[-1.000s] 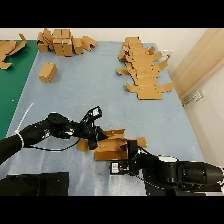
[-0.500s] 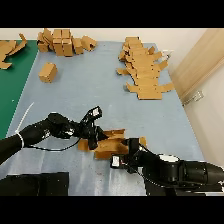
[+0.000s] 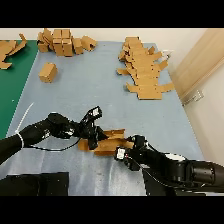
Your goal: Fold the box.
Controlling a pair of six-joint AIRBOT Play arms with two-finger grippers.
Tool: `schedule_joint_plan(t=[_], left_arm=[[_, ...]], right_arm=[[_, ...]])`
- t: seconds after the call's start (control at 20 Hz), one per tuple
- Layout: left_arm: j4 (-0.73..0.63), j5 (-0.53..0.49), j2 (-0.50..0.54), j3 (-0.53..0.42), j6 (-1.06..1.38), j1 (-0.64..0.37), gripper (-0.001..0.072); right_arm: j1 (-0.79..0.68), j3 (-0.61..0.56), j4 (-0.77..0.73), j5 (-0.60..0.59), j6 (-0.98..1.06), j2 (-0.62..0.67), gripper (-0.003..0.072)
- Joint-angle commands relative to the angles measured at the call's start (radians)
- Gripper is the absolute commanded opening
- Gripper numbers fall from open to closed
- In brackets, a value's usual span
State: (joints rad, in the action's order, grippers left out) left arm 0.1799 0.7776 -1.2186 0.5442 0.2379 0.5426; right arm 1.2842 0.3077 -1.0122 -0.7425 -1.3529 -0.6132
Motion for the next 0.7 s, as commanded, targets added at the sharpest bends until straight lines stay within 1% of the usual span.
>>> schedule_joint_plan(t=[0.0, 0.1, 0.25, 0.4, 0.5, 0.65], left_arm=[[0.000, 0.000, 0.001, 0.001, 0.000, 0.000, 0.0014], [0.000, 0.000, 0.001, 0.001, 0.000, 0.000, 0.0014], [0.000, 0.000, 0.001, 0.001, 0.000, 0.000, 0.0014], [0.000, 0.000, 0.001, 0.001, 0.000, 0.000, 0.0014], [0.000, 0.000, 0.001, 0.001, 0.000, 0.000, 0.0014], [0.000, 0.000, 0.001, 0.001, 0.000, 0.000, 0.0014]], right_arm=[[-0.011, -0.002, 0.029, -0.013, 0.017, 0.033, 0.0713], [-0.047, -0.009, 0.025, 0.022, 0.016, 0.026, 0.0713], [-0.117, -0.025, 0.018, 0.124, -0.033, 0.006, 0.0713], [-0.202, -0.026, -0.079, 0.187, -0.168, -0.017, 0.0713], [-0.273, -0.026, -0.240, 0.221, -0.356, -0.017, 0.0713], [-0.407, -0.025, -0.582, 0.230, -0.751, -0.017, 0.0712]])
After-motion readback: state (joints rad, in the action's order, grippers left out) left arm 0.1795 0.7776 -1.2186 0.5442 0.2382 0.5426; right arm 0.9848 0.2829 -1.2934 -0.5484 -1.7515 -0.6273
